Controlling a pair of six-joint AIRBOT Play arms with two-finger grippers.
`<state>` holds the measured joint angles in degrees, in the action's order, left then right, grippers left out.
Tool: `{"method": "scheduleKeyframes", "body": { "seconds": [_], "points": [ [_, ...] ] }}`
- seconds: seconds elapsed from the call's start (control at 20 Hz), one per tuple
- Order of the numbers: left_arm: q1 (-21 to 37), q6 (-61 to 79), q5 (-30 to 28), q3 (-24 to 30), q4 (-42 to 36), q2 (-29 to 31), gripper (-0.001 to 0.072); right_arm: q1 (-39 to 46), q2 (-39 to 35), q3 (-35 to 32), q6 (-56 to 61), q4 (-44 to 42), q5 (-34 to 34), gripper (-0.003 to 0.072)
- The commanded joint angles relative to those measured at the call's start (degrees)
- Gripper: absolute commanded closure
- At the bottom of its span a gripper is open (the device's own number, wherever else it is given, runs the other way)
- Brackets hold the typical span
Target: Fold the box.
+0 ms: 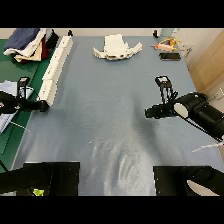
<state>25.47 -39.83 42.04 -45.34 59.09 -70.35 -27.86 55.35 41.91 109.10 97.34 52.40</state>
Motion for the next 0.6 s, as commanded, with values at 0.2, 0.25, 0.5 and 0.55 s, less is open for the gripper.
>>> {"method": "scheduleKeyframes", "body": {
  "seconds": [0.2,0.25,0.5,0.55],
  "points": [
    [2.6,-16.2,28.1,-2.0,17.8,15.6,0.0157,0.0,0.3,0.0,0.0,-0.1,0.0,0.0682],
    [2.4,-17.9,30.4,-2.0,16.5,17.9,0.0456,0.0,0.9,0.0,0.0,-0.3,0.0,0.0682],
    [-10.4,-21.7,29.7,-2.2,7.5,22.6,0.0697,0.0,7.6,2.6,-5.0,-8.1,0.0,0.0683],
    [-15.8,-25.1,27.5,-2.5,7.6,21.9,0.0697,0.0,9.6,4.5,-6.1,-9.1,0.0,0.0683]
  ]
}}
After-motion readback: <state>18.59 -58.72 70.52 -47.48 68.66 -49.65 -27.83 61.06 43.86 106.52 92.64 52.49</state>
